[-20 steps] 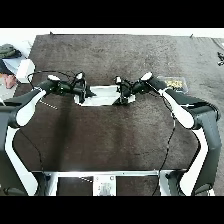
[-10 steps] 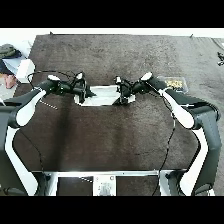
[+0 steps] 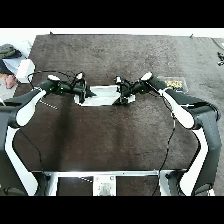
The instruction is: Fold the box and place the chain.
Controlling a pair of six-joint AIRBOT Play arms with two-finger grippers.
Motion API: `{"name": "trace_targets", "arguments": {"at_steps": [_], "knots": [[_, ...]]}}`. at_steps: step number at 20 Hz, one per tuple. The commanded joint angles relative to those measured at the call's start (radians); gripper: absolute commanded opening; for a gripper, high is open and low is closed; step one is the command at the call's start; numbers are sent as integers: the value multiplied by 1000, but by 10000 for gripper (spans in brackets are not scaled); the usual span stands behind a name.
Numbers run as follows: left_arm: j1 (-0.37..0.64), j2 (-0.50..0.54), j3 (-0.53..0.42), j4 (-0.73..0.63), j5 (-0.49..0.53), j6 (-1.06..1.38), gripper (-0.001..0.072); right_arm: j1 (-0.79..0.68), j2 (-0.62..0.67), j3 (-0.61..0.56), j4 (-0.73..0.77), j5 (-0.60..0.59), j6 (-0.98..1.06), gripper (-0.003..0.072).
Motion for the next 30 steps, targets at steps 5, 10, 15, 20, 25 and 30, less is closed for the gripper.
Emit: {"name": "trace_targets", "arguments": {"at_steps": [5, 10, 15, 20, 25, 30], "knots": [[2, 0, 0, 1, -3, -8, 13, 0, -1, 0, 1, 0, 0, 368], [5, 1, 5, 1, -9, -11, 358, 0, -1, 0, 1, 0, 0, 368], [83, 2, 14, -3, -156, -11, 357, 0, -1, 0, 1, 0, 0, 368], [168, 2, 138, -44, -389, -89, 86, 0, -1, 0, 1, 0, 0, 368], [164, 100, 182, -13, -391, -189, 3, 0, -1, 0, 1, 0, 0, 368], [148, 336, -26, 31, -147, -217, 3, 0, -1, 0, 1, 0, 0, 368]]}}
